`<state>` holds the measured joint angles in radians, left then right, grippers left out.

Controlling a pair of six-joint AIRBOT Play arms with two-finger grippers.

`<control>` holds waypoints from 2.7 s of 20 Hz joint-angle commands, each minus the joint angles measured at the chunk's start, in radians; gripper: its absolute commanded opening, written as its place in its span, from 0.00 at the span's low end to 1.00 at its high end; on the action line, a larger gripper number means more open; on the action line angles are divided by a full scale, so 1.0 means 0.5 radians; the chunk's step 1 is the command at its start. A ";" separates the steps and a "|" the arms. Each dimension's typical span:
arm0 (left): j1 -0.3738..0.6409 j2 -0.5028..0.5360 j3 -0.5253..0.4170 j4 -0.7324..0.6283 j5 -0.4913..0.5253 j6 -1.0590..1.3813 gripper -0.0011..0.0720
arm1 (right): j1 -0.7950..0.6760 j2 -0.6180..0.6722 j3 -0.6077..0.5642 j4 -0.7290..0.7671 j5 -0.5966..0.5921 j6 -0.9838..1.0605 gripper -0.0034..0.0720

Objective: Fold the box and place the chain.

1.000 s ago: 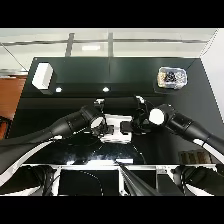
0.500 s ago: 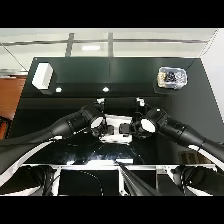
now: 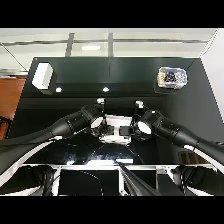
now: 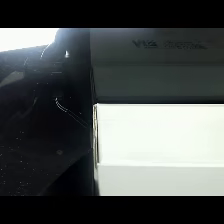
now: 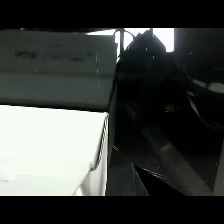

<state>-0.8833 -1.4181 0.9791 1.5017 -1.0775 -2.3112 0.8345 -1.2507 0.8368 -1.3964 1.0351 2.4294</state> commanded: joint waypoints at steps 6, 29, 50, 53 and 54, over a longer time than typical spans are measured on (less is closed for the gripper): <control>0.000 -0.002 0.002 0.002 -0.001 0.000 0.05 | 0.013 -0.133 0.098 -0.020 -0.005 0.047 0.57; 0.000 -0.002 0.002 0.002 -0.001 0.000 0.05 | 0.018 -0.195 0.124 -0.067 0.031 -0.059 0.52; 0.000 -0.002 0.002 0.002 -0.001 0.000 0.05 | 0.018 -0.232 0.126 -0.005 0.040 -0.102 0.41; -0.001 -0.002 0.002 0.002 -0.001 0.000 0.05 | 0.018 -0.231 0.126 0.012 0.045 -0.103 0.33; 0.000 -0.002 0.002 0.002 -0.001 0.000 0.05 | 0.018 -0.231 0.126 0.018 0.033 -0.115 0.13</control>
<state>-0.8833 -1.4181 0.9791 1.5055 -1.0775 -2.3096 0.8429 -1.3670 0.8986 -1.3964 1.0538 2.3753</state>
